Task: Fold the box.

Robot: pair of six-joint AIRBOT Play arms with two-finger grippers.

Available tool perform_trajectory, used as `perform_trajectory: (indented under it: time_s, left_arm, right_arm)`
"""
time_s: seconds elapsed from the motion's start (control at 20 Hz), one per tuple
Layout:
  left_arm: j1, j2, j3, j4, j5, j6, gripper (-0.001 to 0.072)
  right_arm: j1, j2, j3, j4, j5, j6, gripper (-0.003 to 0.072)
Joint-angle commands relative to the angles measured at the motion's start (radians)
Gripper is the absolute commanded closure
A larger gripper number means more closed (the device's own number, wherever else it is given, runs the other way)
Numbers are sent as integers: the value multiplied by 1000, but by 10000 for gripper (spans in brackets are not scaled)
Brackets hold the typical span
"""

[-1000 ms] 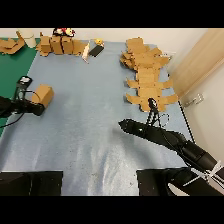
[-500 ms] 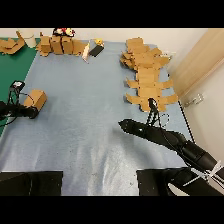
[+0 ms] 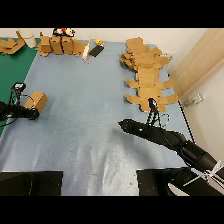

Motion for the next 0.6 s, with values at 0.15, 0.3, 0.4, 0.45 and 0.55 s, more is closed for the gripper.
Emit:
perform_trajectory:
  time_s: [0.15, 0.3, 0.4, 0.45, 0.55]
  left_arm:
    - [1, -1, 1, 10, -9, 2, 14]
    - [1, -1, 2, 16, -21, 2, 14]
    - [1, 0, 3, 16, -31, 1, 14]
    - [1, 0, 6, 16, -42, -2, 14]
    - [1, 0, 17, 18, -70, -2, 14]
  right_arm:
    - [0, 0, 1, 0, 0, 0, 680]
    - [0, 0, 1, 0, 0, 0, 680]
    - [0, 0, 1, 0, 0, 0, 680]
    - [0, 0, 1, 0, 0, 0, 680]
    - [0, 0, 1, 0, 0, 0, 680]
